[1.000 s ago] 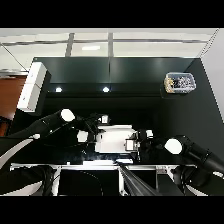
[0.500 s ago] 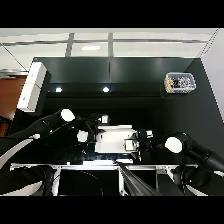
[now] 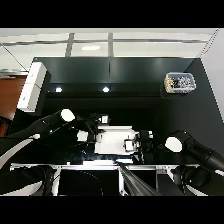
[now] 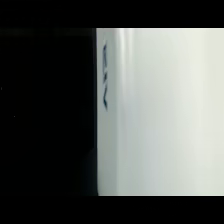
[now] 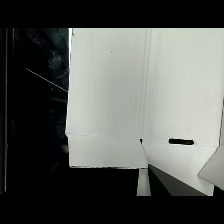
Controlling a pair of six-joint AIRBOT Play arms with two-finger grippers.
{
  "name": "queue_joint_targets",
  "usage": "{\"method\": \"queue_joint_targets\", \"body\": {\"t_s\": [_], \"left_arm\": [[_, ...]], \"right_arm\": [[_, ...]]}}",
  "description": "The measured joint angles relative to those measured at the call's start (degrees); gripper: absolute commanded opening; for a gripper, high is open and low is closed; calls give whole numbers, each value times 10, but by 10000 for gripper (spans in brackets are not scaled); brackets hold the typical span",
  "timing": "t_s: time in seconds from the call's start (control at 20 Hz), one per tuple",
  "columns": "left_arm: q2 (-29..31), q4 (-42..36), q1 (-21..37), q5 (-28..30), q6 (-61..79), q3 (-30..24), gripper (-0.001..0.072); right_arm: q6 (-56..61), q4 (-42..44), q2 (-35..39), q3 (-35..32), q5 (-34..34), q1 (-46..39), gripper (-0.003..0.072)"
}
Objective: Fold the box and place the chain.
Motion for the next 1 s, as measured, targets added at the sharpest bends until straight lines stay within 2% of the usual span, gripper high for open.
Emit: {"method": "queue_joint_targets", "body": {"t_s": [0.25, 0.55, 1.0], "left_arm": [[0, 0, 0, 0, -2, 0, 23], [0, 0, 0, 0, -4, 0, 23], [0, 0, 0, 0, -3, 0, 23]], "right_arm": [[-16, 30, -1, 1, -12, 0, 645], [-6, -6, -1, 2, -36, -20, 645], [-28, 50, -1, 4, 3, -22, 645]]}}
